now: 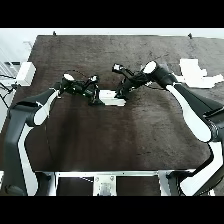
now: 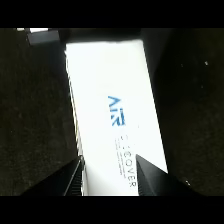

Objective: Fold the box and place the chain.

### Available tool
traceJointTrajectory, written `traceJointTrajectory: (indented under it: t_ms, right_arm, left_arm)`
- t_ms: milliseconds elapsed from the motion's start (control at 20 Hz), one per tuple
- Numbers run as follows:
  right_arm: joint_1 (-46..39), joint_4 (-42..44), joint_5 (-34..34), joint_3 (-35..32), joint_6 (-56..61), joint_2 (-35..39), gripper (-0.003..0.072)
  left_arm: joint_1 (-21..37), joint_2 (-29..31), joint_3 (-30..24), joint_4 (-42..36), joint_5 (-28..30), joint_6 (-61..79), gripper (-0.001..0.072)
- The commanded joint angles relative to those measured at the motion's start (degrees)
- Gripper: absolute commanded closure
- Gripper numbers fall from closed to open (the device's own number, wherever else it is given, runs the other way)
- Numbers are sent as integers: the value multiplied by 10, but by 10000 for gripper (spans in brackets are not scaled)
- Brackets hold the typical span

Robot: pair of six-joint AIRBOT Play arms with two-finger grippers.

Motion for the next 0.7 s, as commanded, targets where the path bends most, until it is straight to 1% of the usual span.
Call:
traceJointTrajectory:
  t_ms: [0, 50, 200, 300, 450, 500, 550, 600, 650]
  right_arm:
    - [-1, 26, -2, 2, -5, 18, 250]
    - [-1, 26, -2, 2, -5, 19, 228]
    - [-1, 46, -3, 2, -6, 18, 231]
    - [-1, 44, -7, 2, -6, 14, 271]
    - [-4, 41, -9, 2, -5, -1, 271]
    - [-3, 48, -9, 1, -5, -4, 312]
    - [-3, 58, -9, -2, -7, -5, 470]
    - [-3, 67, -9, -8, -7, -7, 603]
    - [-3, 69, -9, -14, -7, -9, 640]
  left_arm:
    - [0, 0, 1, 0, 1, 0, 250]
    - [0, 0, 1, 0, 1, 0, 250]
    - [0, 0, 1, 0, 1, 0, 250]
    - [0, 0, 1, 0, 1, 0, 250]
    - [0, 0, 1, 0, 1, 0, 250]
    - [0, 0, 1, 0, 1, 0, 250]
    - [0, 0, 1, 0, 1, 0, 250]
    - [0, 0, 1, 0, 0, 0, 250]
    - [0, 0, 1, 0, 1, 0, 250]
